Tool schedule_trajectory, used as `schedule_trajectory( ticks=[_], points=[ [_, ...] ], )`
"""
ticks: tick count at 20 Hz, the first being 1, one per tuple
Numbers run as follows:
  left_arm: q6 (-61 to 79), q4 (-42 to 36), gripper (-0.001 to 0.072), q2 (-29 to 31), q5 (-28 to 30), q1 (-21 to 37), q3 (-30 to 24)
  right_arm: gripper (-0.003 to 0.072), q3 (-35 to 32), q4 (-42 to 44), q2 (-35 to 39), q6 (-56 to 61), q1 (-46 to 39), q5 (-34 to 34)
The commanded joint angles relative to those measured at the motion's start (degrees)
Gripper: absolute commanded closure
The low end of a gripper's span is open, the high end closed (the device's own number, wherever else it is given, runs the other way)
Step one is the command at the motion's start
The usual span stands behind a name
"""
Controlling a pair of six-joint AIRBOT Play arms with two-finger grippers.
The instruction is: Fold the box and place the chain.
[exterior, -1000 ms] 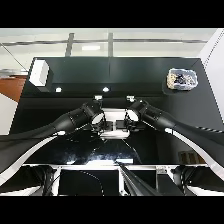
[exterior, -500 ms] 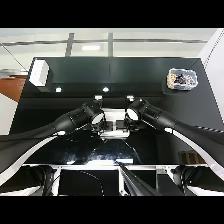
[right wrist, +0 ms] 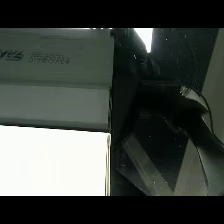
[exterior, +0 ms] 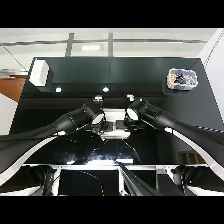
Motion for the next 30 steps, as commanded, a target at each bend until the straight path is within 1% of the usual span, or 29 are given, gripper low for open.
schedule_trajectory(
  ticks=[1,2,3,4,6,8,13,18,21,25,26,27,29,30],
  points=[
    [0.1,0.2,0.0681,0.0,0.0,0.0,0.0,0.0648,0.0,0.2,0.0,0.0,0.0,-0.2],
    [0.1,0.2,0.0681,0.0,0.0,0.0,0.0,0.0635,0.0,0.2,0.0,0.0,0.0,0.0],
    [0.1,0.1,0.0681,0.0,0.0,0.0,0.0,0.0504,0.0,0.1,0.0,0.0,0.0,0.3],
    [0.1,0.1,0.0681,0.0,0.0,0.0,0.0,0.0485,0.0,0.0,0.0,0.0,0.0,0.4],
    [0.1,0.1,0.0681,0.0,0.0,0.0,0.0,0.0473,0.0,0.0,0.0,0.0,0.0,0.5],
    [0.1,0.1,0.0681,0.0,0.0,0.0,0.0,0.0288,0.1,0.0,0.1,0.0,0.0,0.8],
    [0.1,0.1,0.0680,0.0,0.0,0.0,0.0,0.0272,2.6,-0.1,0.6,-1.6,0.0,2.5],
    [0.1,0.2,0.0680,0.0,0.0,0.0,0.0,0.0272,4.5,-0.7,3.8,-6.8,-1.4,8.4],
    [0.1,0.2,0.0681,0.0,0.1,0.0,0.0,0.0273,4.6,-0.7,8.7,-10.6,-4.6,10.4],
    [0.1,0.2,0.0681,0.0,0.1,0.0,0.0,0.0273,5.0,-1.7,18.7,-17.0,-11.5,11.2],
    [0.1,0.2,0.0681,0.0,0.1,0.0,0.0,0.0274,5.0,-4.3,21.2,-18.3,-13.7,11.0],
    [0.1,0.1,0.0680,0.0,0.1,0.0,0.0,0.0274,5.0,-9.5,23.2,-18.5,-15.7,10.9],
    [0.1,0.2,0.0681,0.0,0.3,0.0,0.0,0.0275,4.9,-25.9,25.1,-18.3,-19.6,9.8],
    [0.1,0.2,0.0681,0.0,0.4,0.0,0.0,0.0275,4.7,-32.3,24.9,-18.2,-22.4,7.8]
  ],
)
